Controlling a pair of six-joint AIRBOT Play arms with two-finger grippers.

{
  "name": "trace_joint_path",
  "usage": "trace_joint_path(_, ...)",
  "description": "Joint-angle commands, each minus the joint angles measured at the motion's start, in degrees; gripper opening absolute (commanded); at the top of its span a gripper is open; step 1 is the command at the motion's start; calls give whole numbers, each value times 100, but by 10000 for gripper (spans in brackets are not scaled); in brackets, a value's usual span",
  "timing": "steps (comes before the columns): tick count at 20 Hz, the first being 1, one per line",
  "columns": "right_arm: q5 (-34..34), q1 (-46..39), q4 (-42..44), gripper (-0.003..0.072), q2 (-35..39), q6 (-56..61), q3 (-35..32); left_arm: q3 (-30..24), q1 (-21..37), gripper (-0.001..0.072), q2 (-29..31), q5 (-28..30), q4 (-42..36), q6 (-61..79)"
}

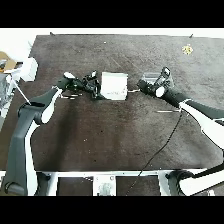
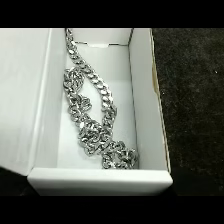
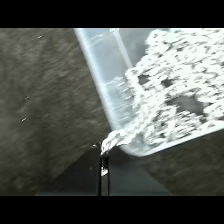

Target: Fold the box and place the chain.

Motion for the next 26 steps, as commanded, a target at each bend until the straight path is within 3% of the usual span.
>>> trace_joint_path(1, 92, 195, -348, 6, 560, -11, -13, 2, 0, 203, 4, 0, 0, 0)
trace_joint_path(6, 109, 695, -1021, 6, 2317, -31, -11, 2, 0, 203, 4, 0, 0, 0)
trace_joint_path(10, -280, 1379, -1266, 6, 2997, -96, 286, 2, 0, 203, 4, 0, 2, 0)
trace_joint_path(15, -629, 2173, -1875, 5, 2686, -103, 1298, 2, 0, 204, 4, 0, 0, 0)
trace_joint_path(17, -605, 2291, -1869, 5, 2503, -136, 1403, 2, 0, 203, 4, 0, 0, 0)
trace_joint_path(21, 350, 2273, -1867, 5, 2068, 26, 1268, 2, 0, 203, 4, 0, 0, 0)
trace_joint_path(26, 225, 2264, -1864, 6, 1499, 761, 304, 2, 0, 203, 4, 0, 0, 0)
